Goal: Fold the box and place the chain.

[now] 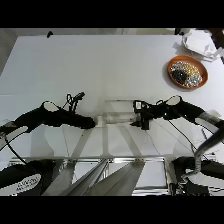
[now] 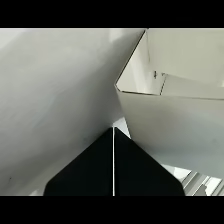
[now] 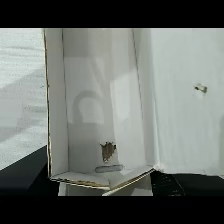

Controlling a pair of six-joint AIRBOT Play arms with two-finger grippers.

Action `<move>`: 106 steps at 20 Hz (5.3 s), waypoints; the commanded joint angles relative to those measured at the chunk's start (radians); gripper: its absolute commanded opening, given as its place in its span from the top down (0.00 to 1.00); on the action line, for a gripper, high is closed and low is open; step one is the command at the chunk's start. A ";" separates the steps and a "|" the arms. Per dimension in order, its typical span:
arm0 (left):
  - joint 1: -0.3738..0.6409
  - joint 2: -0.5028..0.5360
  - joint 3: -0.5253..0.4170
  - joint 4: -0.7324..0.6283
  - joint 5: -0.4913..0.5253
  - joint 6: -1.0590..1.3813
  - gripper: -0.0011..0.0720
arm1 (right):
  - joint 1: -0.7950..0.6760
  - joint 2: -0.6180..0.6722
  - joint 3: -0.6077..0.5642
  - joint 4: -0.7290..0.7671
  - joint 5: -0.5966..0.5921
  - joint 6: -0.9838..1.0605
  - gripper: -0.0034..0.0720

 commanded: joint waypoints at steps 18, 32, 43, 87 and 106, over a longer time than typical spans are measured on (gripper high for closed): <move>-0.143 0.092 0.085 -0.033 0.139 0.008 0.77 | 0.000 0.000 0.000 0.000 0.000 0.000 0.42; -0.142 0.098 0.108 0.038 0.106 0.006 0.78 | 0.000 0.000 0.000 0.000 0.000 0.000 0.42; -0.141 0.118 0.108 0.060 0.079 -0.008 0.80 | 0.000 0.000 0.000 0.000 0.000 0.000 0.42; -0.375 0.002 0.373 0.540 0.089 -0.720 0.28 | 0.000 0.000 0.000 0.000 0.000 0.000 0.42; -0.361 -0.003 0.377 0.477 0.017 -0.829 0.29 | 0.000 0.000 0.000 0.000 0.000 0.000 0.42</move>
